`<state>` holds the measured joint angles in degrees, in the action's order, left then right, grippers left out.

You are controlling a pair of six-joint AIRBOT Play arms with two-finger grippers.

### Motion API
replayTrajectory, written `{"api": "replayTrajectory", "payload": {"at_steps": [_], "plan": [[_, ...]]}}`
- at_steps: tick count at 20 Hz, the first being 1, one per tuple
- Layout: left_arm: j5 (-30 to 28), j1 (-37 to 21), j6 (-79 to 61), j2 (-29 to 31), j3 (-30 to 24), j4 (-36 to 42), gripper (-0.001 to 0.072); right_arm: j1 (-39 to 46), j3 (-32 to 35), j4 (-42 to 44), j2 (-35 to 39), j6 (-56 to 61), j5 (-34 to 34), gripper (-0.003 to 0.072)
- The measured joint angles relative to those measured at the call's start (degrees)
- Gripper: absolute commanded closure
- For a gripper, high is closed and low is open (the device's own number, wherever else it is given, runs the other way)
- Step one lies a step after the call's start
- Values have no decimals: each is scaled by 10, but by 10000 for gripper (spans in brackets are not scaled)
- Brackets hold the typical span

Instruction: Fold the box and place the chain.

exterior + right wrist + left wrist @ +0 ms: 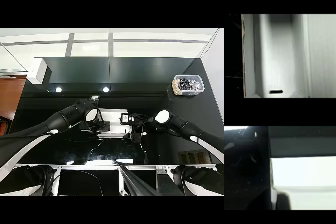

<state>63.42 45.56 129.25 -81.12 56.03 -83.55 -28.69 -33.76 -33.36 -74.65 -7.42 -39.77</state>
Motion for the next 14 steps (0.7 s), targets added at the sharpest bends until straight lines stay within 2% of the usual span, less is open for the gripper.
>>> {"api": "replayTrajectory", "payload": {"at_steps": [2, 3, 4, 10, 14], "plan": [[0, 0, 0, 0, 0, 0, 684, 0, 0, -4, 0, 0, 0, 253], [-1, 0, 0, 0, 0, 0, 683, 0, 0, -5, 0, 0, 0, 211], [-1, 0, 0, 0, 0, 0, 684, 0, 0, -6, 0, 0, 0, 4], [-2, 0, -1, 0, 0, 0, 683, 0, 0, -12, 5, 31, -2, -2], [-3, 0, 1, 0, 0, -3, 683, 3, 0, -29, 38, 41, -2, -2]]}}
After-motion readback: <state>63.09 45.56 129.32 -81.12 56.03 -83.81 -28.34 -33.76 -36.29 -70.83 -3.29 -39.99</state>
